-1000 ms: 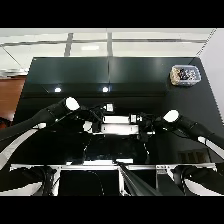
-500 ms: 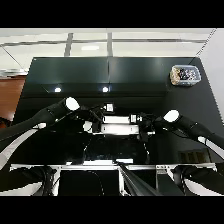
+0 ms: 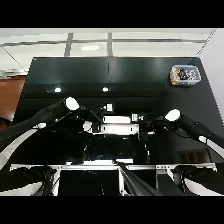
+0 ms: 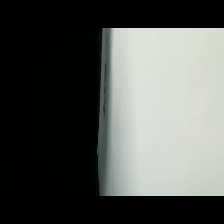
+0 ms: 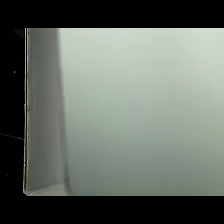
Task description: Fold the box and place the chain.
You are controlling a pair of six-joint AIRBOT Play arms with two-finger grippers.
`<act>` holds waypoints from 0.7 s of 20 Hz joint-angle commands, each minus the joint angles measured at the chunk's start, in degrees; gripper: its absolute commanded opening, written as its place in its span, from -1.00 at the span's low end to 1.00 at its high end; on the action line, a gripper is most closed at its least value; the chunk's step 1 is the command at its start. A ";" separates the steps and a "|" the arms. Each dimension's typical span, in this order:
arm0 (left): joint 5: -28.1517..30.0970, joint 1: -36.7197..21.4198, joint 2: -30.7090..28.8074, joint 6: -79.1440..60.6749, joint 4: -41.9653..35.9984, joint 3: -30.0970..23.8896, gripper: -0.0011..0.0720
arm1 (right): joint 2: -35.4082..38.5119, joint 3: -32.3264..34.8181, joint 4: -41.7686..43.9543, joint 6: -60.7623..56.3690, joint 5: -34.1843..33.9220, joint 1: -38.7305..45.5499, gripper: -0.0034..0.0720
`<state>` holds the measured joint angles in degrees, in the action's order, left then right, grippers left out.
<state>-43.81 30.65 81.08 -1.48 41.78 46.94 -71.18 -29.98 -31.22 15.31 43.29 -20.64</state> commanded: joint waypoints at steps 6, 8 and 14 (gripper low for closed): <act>0.04 -0.02 0.00 0.00 -0.20 0.04 -0.89 | -0.11 -0.02 -2.25 -1.62 -1.53 -1.55 0.90; -0.02 -0.02 0.00 0.00 -0.20 0.04 -0.89 | -0.11 -0.02 -2.05 -1.62 -1.55 -1.53 0.90; -0.17 -0.02 0.00 0.02 -0.20 0.04 -0.90 | -0.11 -0.02 -1.64 -2.16 -1.51 -0.66 0.90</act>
<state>-43.92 30.65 81.06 -1.45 41.58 46.94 -71.29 -30.00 -32.97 13.45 41.89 -21.52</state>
